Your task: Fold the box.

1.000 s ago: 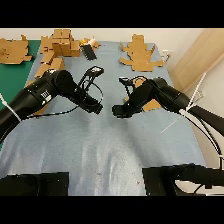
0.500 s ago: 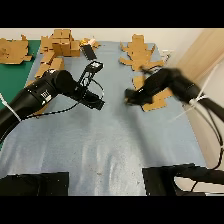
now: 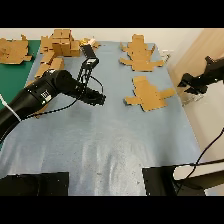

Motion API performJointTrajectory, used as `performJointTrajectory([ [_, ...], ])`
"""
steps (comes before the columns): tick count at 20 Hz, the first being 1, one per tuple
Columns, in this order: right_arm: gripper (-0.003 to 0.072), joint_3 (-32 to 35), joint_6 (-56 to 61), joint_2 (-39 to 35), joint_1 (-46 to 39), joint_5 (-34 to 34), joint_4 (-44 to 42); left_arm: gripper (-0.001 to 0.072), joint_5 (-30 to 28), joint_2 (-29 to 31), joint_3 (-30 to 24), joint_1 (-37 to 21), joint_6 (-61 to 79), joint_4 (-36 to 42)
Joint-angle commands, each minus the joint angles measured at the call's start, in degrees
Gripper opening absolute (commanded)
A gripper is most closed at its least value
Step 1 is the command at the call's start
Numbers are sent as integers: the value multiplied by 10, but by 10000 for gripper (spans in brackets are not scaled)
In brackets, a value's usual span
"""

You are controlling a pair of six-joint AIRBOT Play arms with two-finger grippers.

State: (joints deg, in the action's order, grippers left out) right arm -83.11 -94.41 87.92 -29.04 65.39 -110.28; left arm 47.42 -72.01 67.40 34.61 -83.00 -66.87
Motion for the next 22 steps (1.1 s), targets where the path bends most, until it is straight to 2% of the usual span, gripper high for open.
performJointTrajectory([
  [1, 496, -37, -142, 80, -72, -3, -120, 36, -5, 0, 0, 0, -36, 0],
  [2, 496, -49, -158, 101, -71, -5, -121, 268, -6, 0, 0, 0, -37, 0],
  [3, 496, -61, -162, 118, -70, -9, -122, 361, -5, 0, 0, 0, -39, 0],
  [6, 496, -90, -164, 161, -63, -17, -134, 347, -5, 0, 0, 0, -41, 0],
  [13, 486, -92, -212, 203, -28, 3, -157, 347, -5, 0, 0, 0, -41, 0],
  [14, 390, -92, -219, 203, -19, 7, -158, 347, -5, 0, 0, 0, -41, 0],
  [15, 331, -94, -222, 203, -12, 16, -160, 347, -5, 0, 0, 0, -41, 0],
  [17, 325, -94, -222, 203, 0, 38, -160, 347, -5, 0, 0, 0, -41, 0],
  [18, 201, -94, -222, 203, 5, 51, -160, 347, -6, 0, 0, 0, -40, 0],
  [19, 112, -94, -223, 203, 9, 61, -160, 347, -8, 0, 0, -1, -40, 0],
  [21, 5, -94, -227, 203, 16, 82, -164, 347, -8, 0, 0, 0, -40, 0],
  [22, 5, -94, -227, 203, 20, 92, -167, 347, -3, 0, 0, 0, -40, 0],
])
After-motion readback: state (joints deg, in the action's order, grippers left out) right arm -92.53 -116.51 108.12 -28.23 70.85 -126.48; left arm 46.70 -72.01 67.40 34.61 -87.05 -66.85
